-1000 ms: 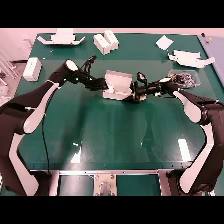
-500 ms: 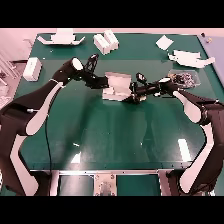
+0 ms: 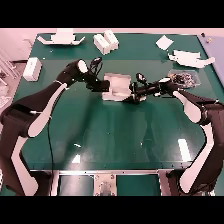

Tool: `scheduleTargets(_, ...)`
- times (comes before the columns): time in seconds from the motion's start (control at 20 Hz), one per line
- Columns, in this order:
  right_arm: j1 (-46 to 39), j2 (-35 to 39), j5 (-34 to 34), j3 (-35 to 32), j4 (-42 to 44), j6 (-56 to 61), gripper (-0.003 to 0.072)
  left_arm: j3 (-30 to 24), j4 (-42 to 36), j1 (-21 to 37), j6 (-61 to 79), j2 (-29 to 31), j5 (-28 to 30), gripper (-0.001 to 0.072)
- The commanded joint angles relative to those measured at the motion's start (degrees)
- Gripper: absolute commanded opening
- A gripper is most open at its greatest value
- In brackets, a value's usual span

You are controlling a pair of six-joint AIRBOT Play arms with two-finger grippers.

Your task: Fold the box and place the chain.

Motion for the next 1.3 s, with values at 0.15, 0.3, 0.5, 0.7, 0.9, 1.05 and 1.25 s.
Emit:
scheduleTargets(0.15,-0.02,0.0,-0.13,0.0,0.13,0.11,0.0556,0.04,4.11,-1.36,-3.04,0.0,-0.44,0.0446)
scheduleTargets(0.3,-0.02,0.0,-0.13,0.0,0.13,0.11,0.0556,0.07,4.15,-1.36,-2.75,0.0,-0.42,0.0446)
scheduleTargets(0.5,-0.02,0.0,-0.13,0.0,0.13,0.11,0.0556,2.05,4.35,-1.36,-2.99,0.0,0.83,0.0446)
scheduleTargets(0.7,-0.02,0.0,-0.13,0.0,0.13,0.11,0.0556,2.14,4.5,-1.16,-10.54,-0.02,0.79,0.0446)
scheduleTargets(0.9,-0.02,0.0,-0.13,0.0,0.13,0.11,0.0556,2.12,4.52,-1.18,-13.79,-0.37,-0.31,0.0447)
scheduleTargets(1.05,-0.02,0.0,-0.13,0.0,0.13,0.11,0.0557,2.14,4.74,-1.18,-14.97,-0.57,-0.81,0.0452)
scheduleTargets(1.25,-0.02,0.0,-0.13,0.0,0.13,0.11,0.0556,2.56,4.68,-1.18,-15.21,-1.73,-1.79,0.0537)
